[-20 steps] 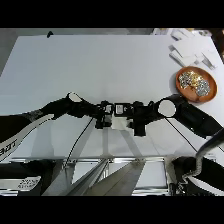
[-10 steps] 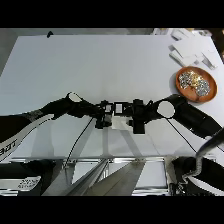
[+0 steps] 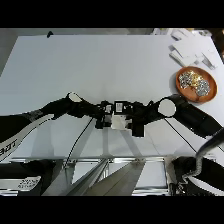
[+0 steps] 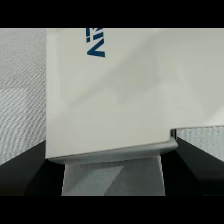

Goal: Fold the box and place the chain.

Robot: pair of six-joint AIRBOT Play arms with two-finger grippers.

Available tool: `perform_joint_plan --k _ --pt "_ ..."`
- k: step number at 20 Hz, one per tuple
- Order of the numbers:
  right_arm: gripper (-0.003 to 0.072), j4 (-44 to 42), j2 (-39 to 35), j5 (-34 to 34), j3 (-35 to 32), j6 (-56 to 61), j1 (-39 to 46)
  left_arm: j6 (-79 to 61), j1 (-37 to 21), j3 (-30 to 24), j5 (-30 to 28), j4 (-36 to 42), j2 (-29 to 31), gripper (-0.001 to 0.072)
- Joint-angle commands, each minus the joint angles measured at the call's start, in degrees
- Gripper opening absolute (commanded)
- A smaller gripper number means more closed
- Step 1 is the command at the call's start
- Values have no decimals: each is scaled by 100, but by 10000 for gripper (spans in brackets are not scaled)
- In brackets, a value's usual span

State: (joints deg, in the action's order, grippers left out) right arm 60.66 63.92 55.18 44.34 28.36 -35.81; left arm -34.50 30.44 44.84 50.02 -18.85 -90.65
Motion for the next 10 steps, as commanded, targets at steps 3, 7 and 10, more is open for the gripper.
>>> perform_joint_plan --k 3,7,10 --pt "333 -68 223 68 0 31 9 2 2 4 -7 0 2 195" --pt "315 391 212 -293 4 98 4 2 2 4 -7 0 2 195" --pt "310 492 127 -398 4 118 4 2 2 4 -9 0 2 195"
